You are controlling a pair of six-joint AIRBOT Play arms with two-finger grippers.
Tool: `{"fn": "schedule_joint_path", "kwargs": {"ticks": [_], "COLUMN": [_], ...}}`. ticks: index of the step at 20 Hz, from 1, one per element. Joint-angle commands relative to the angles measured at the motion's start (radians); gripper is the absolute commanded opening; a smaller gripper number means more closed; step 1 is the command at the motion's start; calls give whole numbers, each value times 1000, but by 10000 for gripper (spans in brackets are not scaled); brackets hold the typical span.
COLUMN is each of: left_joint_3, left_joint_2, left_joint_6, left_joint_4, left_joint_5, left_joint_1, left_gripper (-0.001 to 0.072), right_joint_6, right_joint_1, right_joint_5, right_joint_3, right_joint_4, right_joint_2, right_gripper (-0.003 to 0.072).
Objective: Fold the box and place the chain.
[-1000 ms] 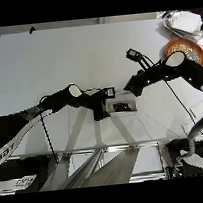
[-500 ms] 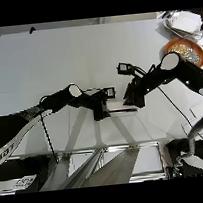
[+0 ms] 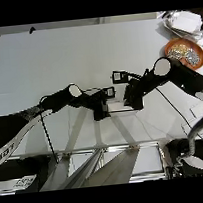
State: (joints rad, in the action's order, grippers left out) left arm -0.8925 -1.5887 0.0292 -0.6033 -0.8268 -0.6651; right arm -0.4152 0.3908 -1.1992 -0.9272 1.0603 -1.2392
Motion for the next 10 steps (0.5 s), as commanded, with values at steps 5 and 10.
{"fn": "schedule_joint_path", "kwargs": {"ticks": [5,10], "left_joint_3": [-1,-1], "left_joint_2": [0,0], "left_joint_6": [-3,-3], "left_joint_4": [-3,-3], "left_joint_5": [0,0], "left_joint_1": [1,1], "left_gripper": [314,314], "right_joint_6": [-40,-60], "right_joint_1": [19,19], "right_joint_5": [10,10], "right_joint_3": [0,0], "right_joint_4": [42,42], "right_joint_2": [1,1], "right_gripper": [187,178]}}
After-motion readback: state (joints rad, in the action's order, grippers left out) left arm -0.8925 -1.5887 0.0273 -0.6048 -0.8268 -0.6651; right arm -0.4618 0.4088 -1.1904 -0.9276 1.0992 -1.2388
